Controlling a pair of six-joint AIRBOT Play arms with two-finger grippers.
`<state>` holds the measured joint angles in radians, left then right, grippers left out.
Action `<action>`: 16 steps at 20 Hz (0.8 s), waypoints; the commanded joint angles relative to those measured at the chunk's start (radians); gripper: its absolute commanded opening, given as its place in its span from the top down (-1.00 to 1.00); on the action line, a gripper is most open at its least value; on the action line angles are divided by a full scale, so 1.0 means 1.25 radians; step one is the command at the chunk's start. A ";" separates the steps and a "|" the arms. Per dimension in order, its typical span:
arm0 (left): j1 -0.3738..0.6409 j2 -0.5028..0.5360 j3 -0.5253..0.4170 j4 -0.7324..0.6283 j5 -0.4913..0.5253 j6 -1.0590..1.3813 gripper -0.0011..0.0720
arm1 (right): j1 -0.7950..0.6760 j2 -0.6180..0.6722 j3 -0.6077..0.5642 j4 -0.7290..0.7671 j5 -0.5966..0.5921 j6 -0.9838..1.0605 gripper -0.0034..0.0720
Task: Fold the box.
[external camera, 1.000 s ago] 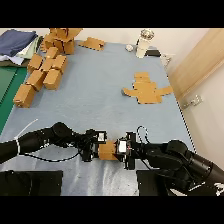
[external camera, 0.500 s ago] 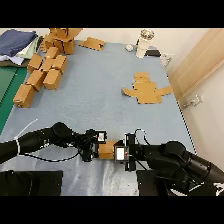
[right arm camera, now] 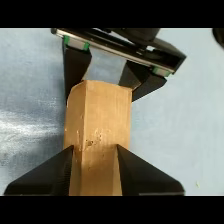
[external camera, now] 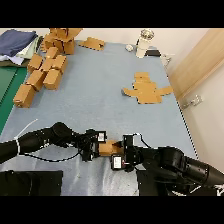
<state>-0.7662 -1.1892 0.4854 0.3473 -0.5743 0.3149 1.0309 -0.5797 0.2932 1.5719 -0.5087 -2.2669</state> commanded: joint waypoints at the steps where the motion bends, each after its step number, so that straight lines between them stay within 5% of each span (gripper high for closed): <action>1: -0.001 0.000 0.001 0.001 -0.002 0.001 0.12 | 0.010 -0.001 -0.001 -0.080 0.015 0.042 -0.19; 4: -0.001 0.000 0.001 0.001 -0.002 0.001 0.12 | 0.010 -0.001 -0.001 -0.085 0.012 0.042 -0.15; 6: -0.001 0.000 0.001 0.000 -0.002 0.001 0.12 | 0.010 0.001 -0.001 -0.094 0.012 0.042 0.14; 16: -0.001 0.000 0.001 0.001 -0.002 0.001 0.12 | 0.050 0.013 0.001 -0.094 0.013 0.042 0.33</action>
<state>-0.7662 -1.1892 0.4854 0.3485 -0.5770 0.3164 1.0851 -0.5732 0.2928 1.4544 -0.4946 -2.2147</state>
